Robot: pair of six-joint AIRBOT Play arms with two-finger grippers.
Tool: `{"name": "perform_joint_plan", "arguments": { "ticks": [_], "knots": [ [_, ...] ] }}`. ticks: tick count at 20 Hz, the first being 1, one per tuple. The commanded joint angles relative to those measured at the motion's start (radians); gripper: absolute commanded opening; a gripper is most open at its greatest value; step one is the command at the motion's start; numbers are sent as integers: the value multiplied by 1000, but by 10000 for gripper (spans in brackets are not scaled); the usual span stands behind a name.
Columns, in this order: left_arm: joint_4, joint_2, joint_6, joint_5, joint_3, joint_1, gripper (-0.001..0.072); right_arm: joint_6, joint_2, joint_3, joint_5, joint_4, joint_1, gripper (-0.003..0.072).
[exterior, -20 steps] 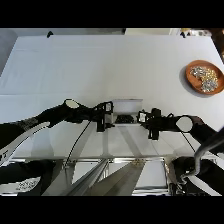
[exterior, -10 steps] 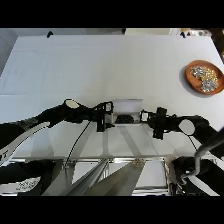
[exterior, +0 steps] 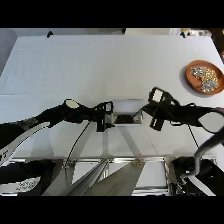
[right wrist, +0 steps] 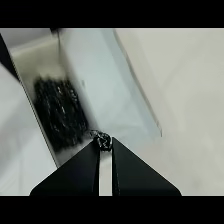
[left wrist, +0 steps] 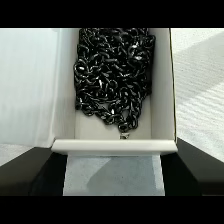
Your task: Fold the box and place the chain.
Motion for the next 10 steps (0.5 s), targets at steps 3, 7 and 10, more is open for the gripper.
{"name": "perform_joint_plan", "arguments": {
  "ticks": [3, 7, 10],
  "knots": [
    [1, 0, 0, 0, 0, 0, 209, 10, -32, 98, 21, 268, 0, 20],
    [0, 0, 0, 0, 0, 0, 209, 10, -104, 98, 15, 282, 56, 20],
    [0, 0, 0, 0, 0, 0, 209, 47, -184, 98, 11, 233, 87, 21]
  ]
}}
